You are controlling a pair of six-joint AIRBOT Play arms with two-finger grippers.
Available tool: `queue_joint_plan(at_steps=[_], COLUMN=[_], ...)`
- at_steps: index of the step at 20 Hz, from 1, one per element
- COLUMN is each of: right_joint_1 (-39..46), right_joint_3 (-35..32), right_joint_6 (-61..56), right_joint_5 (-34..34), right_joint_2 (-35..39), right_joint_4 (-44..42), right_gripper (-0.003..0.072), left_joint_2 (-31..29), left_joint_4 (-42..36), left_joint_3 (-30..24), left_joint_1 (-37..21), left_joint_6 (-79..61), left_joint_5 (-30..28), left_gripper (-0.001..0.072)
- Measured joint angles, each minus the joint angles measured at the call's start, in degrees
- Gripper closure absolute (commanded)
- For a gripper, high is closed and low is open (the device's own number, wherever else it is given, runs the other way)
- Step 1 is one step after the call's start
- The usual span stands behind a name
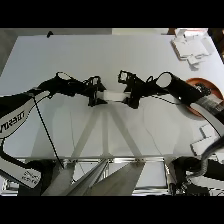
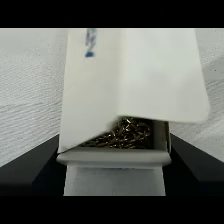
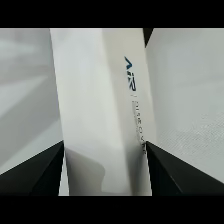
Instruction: Fold the box and place the chain.
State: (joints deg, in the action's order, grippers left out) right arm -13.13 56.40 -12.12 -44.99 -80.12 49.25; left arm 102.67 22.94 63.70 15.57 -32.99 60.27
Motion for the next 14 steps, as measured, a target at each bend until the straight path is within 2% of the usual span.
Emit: queue_joint_plan(at_steps=[1,2,3,5,7,11,14], right_joint_1=[-0.02,-0.02,-0.02,-0.02,-0.11,-0.48,0.02], right_joint_3=[0.00,0.00,0.00,0.00,0.00,-0.02,0.00], right_joint_6=[0.00,0.00,0.00,0.04,0.04,0.15,-1.60], right_joint_5=[0.61,1.38,2.32,3.43,3.39,-0.44,-1.62], right_joint_2=[0.42,0.85,1.20,1.62,1.90,2.93,4.35], right_joint_4=[-0.02,0.00,-0.02,0.07,0.09,-0.85,-5.84], right_gripper=[0.0202,0.0276,0.0288,0.0281,0.0155,0.0148,0.0149], left_joint_2=[0.00,0.00,0.00,0.00,0.00,0.00,0.00], left_joint_4=[-0.02,-0.02,-0.02,-0.04,-0.04,-0.04,-0.04], left_joint_3=[0.00,0.00,0.00,0.00,0.00,0.00,0.00], left_joint_1=[0.00,0.00,0.02,0.02,0.00,0.02,0.02], left_joint_6=[0.00,0.00,0.02,0.00,0.02,0.00,0.00], left_joint_5=[0.00,-0.02,-0.02,-0.07,-0.07,-0.07,-0.07], left_gripper=[0.0332,0.0332,0.0332,0.0332,0.0332,0.0332,0.0332])
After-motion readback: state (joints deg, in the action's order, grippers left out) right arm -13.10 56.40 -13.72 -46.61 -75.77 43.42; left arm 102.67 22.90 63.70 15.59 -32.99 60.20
